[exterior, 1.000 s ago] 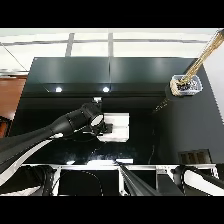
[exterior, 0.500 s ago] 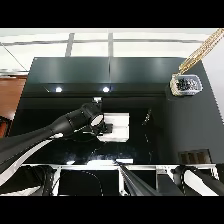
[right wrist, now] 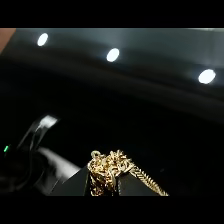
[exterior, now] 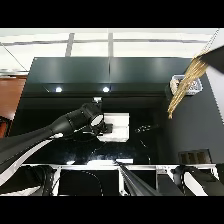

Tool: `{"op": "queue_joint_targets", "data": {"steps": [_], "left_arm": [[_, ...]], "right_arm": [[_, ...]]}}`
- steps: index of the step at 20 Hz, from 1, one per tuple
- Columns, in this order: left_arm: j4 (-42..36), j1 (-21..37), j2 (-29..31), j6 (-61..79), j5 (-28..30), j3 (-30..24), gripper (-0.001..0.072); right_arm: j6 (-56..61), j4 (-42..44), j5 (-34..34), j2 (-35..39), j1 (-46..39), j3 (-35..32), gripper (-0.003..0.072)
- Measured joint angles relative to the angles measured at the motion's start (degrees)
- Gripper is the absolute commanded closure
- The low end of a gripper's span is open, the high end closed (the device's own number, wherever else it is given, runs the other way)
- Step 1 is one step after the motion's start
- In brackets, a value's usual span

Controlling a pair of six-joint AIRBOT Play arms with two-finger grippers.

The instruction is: Fold the box and place the chain.

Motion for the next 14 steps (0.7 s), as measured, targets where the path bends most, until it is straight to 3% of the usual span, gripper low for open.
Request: {"op": "queue_joint_targets", "data": {"steps": [5, 14], "left_arm": [[0.0, 0.0, 0.0, 0.0, 0.0, 0.0, 0.0684], [0.0, 0.0, 0.0, 0.0, -0.1, 0.0, 0.0684]], "right_arm": [[-0.4, 0.5, 3.0, 0.8, 8.4, -4.0, 0.0684], [-0.4, 8.0, 1.5, 0.9, 18.7, -5.0, 0.0684]]}}
